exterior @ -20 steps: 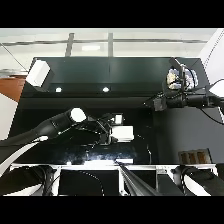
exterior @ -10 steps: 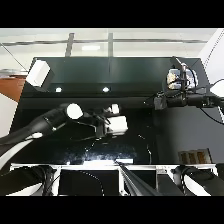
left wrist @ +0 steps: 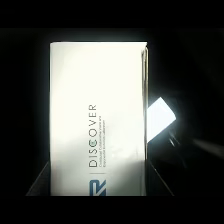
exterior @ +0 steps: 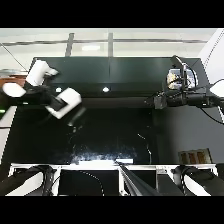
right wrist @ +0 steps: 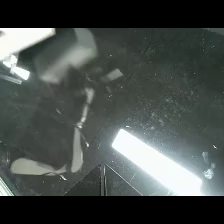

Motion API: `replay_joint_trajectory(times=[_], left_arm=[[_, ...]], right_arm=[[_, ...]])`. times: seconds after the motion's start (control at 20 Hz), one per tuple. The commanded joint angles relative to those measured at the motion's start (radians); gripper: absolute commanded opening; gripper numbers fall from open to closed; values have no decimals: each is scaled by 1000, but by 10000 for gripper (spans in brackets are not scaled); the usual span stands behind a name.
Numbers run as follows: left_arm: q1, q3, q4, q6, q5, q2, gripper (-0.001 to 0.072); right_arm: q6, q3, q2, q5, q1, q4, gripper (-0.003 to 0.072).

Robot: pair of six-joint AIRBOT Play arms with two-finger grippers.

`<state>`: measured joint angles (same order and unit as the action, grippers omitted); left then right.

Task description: Fold the box and place the chain.

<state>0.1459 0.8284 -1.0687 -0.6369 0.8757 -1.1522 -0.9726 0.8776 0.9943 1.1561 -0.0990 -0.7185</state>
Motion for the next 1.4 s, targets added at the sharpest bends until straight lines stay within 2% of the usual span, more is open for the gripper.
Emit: replay_joint_trajectory(times=[0.0,0.1,0.15,0.2,0.5,0.6,0.65,0.7,0.85,1.0,1.15,1.2,1.25,1.3,1.35], left_arm=[[313,2,60,-21,-118,2,360],[413,8,52,-21,-183,-17,374],[443,15,53,-22,-210,-36,425],[452,26,53,-22,-227,-61,425],[404,188,101,-22,-238,-297,425],[383,232,101,-22,-210,-348,428],[373,236,88,-22,-216,-358,594],[363,236,57,-26,-237,-361,713],[347,265,-21,-29,-225,-315,713],[346,307,-104,-243,-195,-206,714],[325,333,-50,-372,-126,-71,709],[309,335,0,-373,-82,-31,686],[290,335,60,-386,-28,8,490],[268,335,108,-395,39,41,129],[237,335,107,-397,89,69,29]], right_arm=[[0,0,0,0,0,-1,29],[0,0,0,-1,0,-1,29],[-1,0,0,-2,0,-1,29],[-1,0,0,-1,0,-1,29],[-29,0,0,-11,-1,0,29],[-36,0,0,-12,-1,-1,29],[-36,0,0,-13,-1,-1,29],[-36,0,0,-14,-1,-1,29],[-38,0,0,-5,-1,3,29],[-39,0,0,-6,-1,4,30],[-43,1,-3,13,0,3,29],[-58,1,-9,34,-1,-2,29],[-72,1,-22,45,-1,-21,29],[-117,2,-48,26,0,-95,29],[-238,8,-82,-9,5,-225,28]])
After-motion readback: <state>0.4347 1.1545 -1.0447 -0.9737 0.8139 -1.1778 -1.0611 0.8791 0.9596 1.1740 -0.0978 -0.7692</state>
